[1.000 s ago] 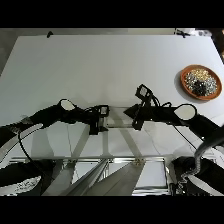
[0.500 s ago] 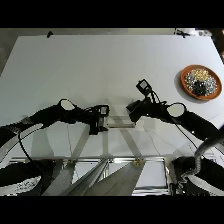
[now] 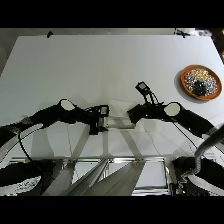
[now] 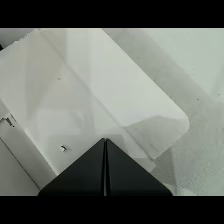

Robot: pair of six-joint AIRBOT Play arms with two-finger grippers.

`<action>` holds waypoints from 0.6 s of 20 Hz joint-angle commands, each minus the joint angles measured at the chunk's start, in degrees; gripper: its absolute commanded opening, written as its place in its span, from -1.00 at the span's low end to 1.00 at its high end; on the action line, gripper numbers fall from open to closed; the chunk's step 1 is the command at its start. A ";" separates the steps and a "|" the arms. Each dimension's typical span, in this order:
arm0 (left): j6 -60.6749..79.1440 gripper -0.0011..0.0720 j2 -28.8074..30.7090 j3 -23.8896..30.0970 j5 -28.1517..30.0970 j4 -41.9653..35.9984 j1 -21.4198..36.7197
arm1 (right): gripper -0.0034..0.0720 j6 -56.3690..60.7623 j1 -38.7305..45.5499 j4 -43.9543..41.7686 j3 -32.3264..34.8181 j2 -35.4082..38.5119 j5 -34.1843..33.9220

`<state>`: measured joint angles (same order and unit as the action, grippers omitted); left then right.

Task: Fold the box and place the chain.

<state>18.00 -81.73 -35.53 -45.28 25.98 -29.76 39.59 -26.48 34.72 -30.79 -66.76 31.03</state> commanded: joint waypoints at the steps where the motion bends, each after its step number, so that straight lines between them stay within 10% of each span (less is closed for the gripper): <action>1: -0.02 -0.06 0.04 0.00 0.07 -0.02 0.02 | -0.88 0.92 0.02 -0.24 -3.93 0.74 6.08; 9: -0.02 -0.06 0.04 0.00 0.04 -0.02 0.02 | -0.88 3.91 9.68 19.69 -11.13 5.64 38.18; 12: -0.02 -0.06 0.04 0.00 -0.15 -0.02 0.02 | -0.88 0.59 11.93 22.03 -11.06 6.58 38.69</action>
